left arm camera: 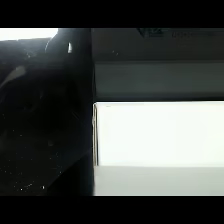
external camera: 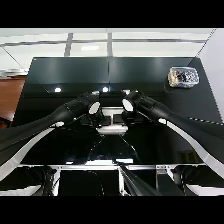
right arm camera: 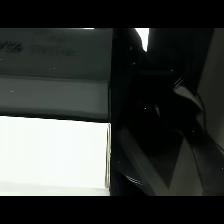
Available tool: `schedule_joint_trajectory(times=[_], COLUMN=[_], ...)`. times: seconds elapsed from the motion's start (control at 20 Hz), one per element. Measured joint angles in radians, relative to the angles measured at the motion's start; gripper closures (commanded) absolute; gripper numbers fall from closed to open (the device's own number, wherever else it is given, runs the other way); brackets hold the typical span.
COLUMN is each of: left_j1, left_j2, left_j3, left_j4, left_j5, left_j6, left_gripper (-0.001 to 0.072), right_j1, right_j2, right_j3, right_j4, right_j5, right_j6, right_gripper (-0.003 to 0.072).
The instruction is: Fold the box and place the chain.
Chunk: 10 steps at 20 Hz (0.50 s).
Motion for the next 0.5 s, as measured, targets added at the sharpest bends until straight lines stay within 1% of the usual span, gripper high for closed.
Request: schedule_joint_trajectory(times=[0.05, 0.1, 0.15, 0.2, 0.5], left_j1=[0.000, 0.000, 0.000, 0.000, 0.000], left_j2=[0.000, 0.000, 0.000, 0.000, 0.000], left_j3=[0.000, 0.000, 0.000, 0.000, 0.000], left_j4=[0.000, 0.000, 0.001, 0.003, 0.003], left_j5=[-0.001, -0.001, 0.000, 0.001, 0.000], left_j6=[0.000, 0.001, 0.004, 0.005, 0.004], left_gripper=[0.0681, 0.0681, 0.0681, 0.0681, 0.0681], right_j1=[0.000, 0.000, 0.000, 0.000, 0.000], right_j2=[-0.001, 0.000, -0.001, -0.001, -0.005], right_j3=[0.000, 0.000, 0.000, 0.000, 0.000], right_j4=[0.000, 0.000, -0.001, -0.005, 0.005], right_j5=[0.001, 0.004, 0.007, 0.012, 0.012], right_j6=[0.002, 0.003, 0.003, 0.003, 0.004], right_gripper=[0.0669, 0.0625, 0.0444, 0.0425, 0.0427])
